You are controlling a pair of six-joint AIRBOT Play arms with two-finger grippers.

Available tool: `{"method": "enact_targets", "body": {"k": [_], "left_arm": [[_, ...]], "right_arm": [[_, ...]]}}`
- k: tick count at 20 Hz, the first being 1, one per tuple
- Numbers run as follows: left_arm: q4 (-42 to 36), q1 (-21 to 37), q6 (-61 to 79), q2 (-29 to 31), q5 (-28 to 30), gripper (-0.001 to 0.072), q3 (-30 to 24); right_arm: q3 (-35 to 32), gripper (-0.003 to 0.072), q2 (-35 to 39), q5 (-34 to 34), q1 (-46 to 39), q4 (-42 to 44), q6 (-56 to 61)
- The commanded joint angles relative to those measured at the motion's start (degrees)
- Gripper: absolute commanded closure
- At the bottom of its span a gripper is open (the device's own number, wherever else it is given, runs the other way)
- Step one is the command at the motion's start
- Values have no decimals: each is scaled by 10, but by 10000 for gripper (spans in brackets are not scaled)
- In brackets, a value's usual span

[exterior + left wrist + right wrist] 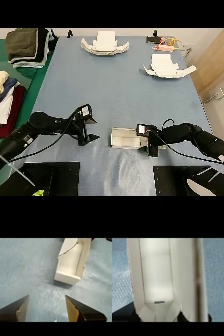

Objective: Fold the box.

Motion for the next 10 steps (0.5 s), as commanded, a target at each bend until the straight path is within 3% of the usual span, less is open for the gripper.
{"method": "enact_targets", "body": {"k": [1,5,10], "left_arm": [[-105,-41,174,-86,45,7,-11],[-126,-92,237,-156,64,7,-10],[-142,-108,240,-165,62,7,-6]], "right_arm": [[0,180,0,0,0,0,0],[0,180,0,0,0,0,0],[0,180,0,0,0,0,0]]}}
